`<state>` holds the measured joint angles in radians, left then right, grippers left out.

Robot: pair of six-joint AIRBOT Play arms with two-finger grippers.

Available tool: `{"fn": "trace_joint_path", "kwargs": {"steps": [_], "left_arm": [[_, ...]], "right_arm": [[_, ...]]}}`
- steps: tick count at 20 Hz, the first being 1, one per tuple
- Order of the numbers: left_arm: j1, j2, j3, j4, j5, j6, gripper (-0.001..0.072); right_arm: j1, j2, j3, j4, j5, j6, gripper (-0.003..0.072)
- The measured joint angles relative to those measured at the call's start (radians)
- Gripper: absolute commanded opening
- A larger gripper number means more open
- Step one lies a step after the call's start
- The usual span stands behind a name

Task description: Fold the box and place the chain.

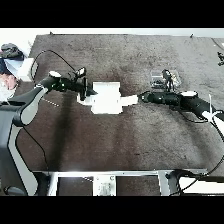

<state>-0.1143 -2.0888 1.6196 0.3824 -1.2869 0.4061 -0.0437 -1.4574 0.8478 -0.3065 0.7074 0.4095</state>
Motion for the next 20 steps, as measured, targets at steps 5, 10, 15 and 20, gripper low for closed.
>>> {"fn": "trace_joint_path", "kwargs": {"steps": [5,10,15,20], "left_arm": [[0.0,0.0,-0.032,-0.019,0.033,0.062,0.0008],[0.0,0.0,-0.038,-0.017,0.036,0.076,0.0011],[0.0,0.0,-0.039,-0.011,0.032,0.08,0.001],[0.0,0.0,-0.039,-0.011,0.031,0.081,0.001]], "right_arm": [[0.0,0.0,0.0,-0.003,0.003,-0.066,0.0409],[0.0,0.0,0.001,0.028,0.016,-0.236,0.0409],[0.0,0.0,0.001,0.137,0.117,-0.52,0.0409],[0.061,0.0,0.001,0.202,0.272,-0.784,0.0689]]}}
